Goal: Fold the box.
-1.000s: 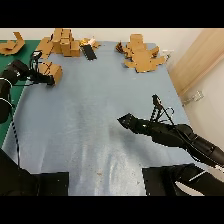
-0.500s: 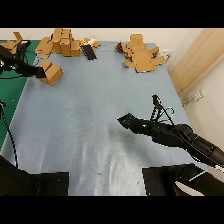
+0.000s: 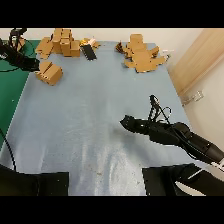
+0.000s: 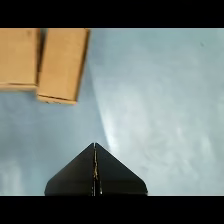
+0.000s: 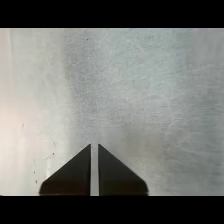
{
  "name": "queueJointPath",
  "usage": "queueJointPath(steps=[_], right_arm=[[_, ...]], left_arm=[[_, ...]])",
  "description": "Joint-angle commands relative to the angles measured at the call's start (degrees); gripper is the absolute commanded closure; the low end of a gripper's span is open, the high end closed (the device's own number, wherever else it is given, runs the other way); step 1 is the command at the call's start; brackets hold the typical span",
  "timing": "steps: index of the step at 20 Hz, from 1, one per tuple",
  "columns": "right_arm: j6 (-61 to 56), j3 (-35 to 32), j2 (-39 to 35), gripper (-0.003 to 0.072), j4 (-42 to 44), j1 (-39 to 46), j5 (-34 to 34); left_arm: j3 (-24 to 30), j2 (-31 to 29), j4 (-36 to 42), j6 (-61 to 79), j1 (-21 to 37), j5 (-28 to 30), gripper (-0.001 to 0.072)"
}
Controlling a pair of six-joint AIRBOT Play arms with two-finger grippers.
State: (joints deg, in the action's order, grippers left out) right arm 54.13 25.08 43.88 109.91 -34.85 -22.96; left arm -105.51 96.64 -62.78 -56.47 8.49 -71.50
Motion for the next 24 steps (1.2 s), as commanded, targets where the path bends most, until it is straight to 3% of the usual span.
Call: queueJointPath(steps=[1,4,9,12,17,24], right_arm=[[4.2,3.2,2.8,0.068,-3.1,1.0,-2.0],[8.0,10.9,8.0,0.068,-7.2,5.0,-13.0],[18.6,23.3,18.7,0.068,-7.7,11.6,-28.2],[22.3,27.4,22.9,0.0681,-7.6,12.0,-31.5],[22.4,28.4,23.5,0.068,-6.0,12.0,-33.4],[22.4,28.4,23.6,0.068,-6.0,12.0,-33.9]], left_arm=[[3.2,-3.7,1.0,-2.3,-2.4,-7.1,0.0702],[15.3,-11.9,2.7,-3.0,-5.4,-3.8,0.0702],[43.2,-30.1,2.8,-3.3,-13.6,5.7,0.0701],[53.9,-37.4,3.0,-6.1,-18.3,11.9,0.0701],[55.7,-39.2,3.6,-6.5,-22.6,14.1,0.0697],[55.7,-39.2,3.6,-6.4,-22.8,14.1,0.0697]])
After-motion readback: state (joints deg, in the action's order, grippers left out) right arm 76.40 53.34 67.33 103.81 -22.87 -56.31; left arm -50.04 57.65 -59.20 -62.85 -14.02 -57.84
